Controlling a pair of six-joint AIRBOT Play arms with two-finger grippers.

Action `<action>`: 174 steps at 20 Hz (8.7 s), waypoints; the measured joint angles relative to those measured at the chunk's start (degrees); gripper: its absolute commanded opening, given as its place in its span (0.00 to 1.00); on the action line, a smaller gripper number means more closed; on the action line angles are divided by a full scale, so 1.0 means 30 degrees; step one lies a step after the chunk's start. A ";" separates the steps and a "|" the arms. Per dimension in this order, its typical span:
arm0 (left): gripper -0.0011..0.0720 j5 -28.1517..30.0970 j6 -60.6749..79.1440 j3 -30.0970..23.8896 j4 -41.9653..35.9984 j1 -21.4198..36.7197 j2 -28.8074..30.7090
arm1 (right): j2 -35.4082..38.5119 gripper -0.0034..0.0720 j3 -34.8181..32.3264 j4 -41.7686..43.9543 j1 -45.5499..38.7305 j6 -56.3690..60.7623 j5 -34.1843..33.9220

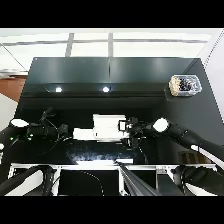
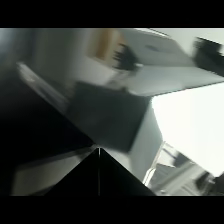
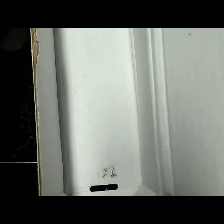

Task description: Fold the box and place the chain.

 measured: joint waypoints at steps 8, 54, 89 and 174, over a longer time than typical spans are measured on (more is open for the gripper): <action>0.58 -0.1246 0.4153 0.0328 -0.3650 -0.1581 -0.2747 | 0.0000 0.67 0.0000 0.0000 0.0000 0.0007 0.0000; 0.51 0.2543 -2.1245 0.8633 1.4090 -1.9504 -0.0860 | 0.0000 0.67 0.0000 0.0000 0.0000 0.0051 -0.0007; 0.20 0.1362 -2.6702 1.0433 1.5897 -2.0830 -0.3621 | 0.0000 0.67 0.0000 -0.0022 0.0000 0.0029 0.0000; 0.05 0.0918 -2.5791 1.0098 1.6633 -2.0750 -0.3315 | 0.1880 0.26 0.0000 0.2433 0.0969 0.2550 0.0073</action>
